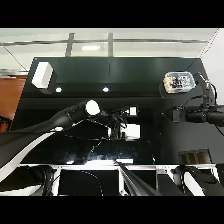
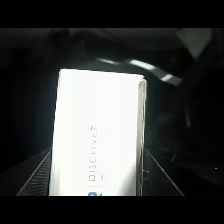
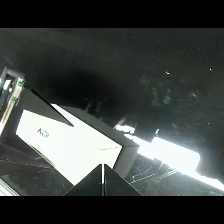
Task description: Fold the box and place the chain.
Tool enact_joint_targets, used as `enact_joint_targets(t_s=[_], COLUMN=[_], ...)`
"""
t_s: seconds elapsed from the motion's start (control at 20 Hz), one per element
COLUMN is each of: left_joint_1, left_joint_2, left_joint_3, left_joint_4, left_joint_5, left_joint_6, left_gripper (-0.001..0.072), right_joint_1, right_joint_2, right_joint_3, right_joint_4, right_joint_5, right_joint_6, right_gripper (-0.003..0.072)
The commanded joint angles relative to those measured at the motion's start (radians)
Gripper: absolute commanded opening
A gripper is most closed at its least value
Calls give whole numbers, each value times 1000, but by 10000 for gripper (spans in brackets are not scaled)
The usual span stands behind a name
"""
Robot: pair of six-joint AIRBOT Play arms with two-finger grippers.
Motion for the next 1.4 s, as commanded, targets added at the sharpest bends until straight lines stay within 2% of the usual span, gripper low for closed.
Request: enact_joint_targets(t_s=[0.0, 0.3, 0.4, 0.5, 0.7, 0.85, 0.9, 0.95, 1.05, 1.15, 1.25, 1.35], left_joint_1=[0, 0, -15, -48, -106, -125, -123, -117, -98, -40, 54, 184], left_joint_2=[-7, -7, -11, -28, -54, -54, -53, -46, -14, 32, 71, 97], left_joint_3=[2, 2, 1, 1, 1, 1, 1, 1, 1, 1, 1, 1], left_joint_4=[4, 7, 59, 128, 129, 130, 131, 130, 132, 137, 157, 227], left_joint_5=[-34, -33, -24, 16, 153, 175, 170, 163, 162, 147, 85, -21], left_joint_6=[-10, -10, -10, -10, -10, -10, -13, -20, -55, -121, -206, -350], left_gripper=[708, 708, 709, 709, 709, 701, 572, 412, 353, 336, 336, 336], right_joint_1=[-1, -1, -1, -1, -1, -1, -1, -1, -1, -1, -1, -1], right_joint_2=[1, 1, 1, 1, 1, 1, 1, 1, 1, 1, 1, 1], right_joint_3=[0, 0, 0, 0, 0, 0, 0, 0, 0, 0, 0, 0], right_joint_4=[0, 0, 0, 0, 0, 0, 0, 0, 0, 0, 0, 0], right_joint_5=[0, 0, 0, 0, 0, 0, 0, 0, 2, 2, 2, 2], right_joint_6=[0, 0, 0, 0, 0, 0, 1, 1, 5, 9, 12, 13], right_gripper=[13, 13, 14, 13, 13, 14, 13, 13, 14, 14, 14, 13])
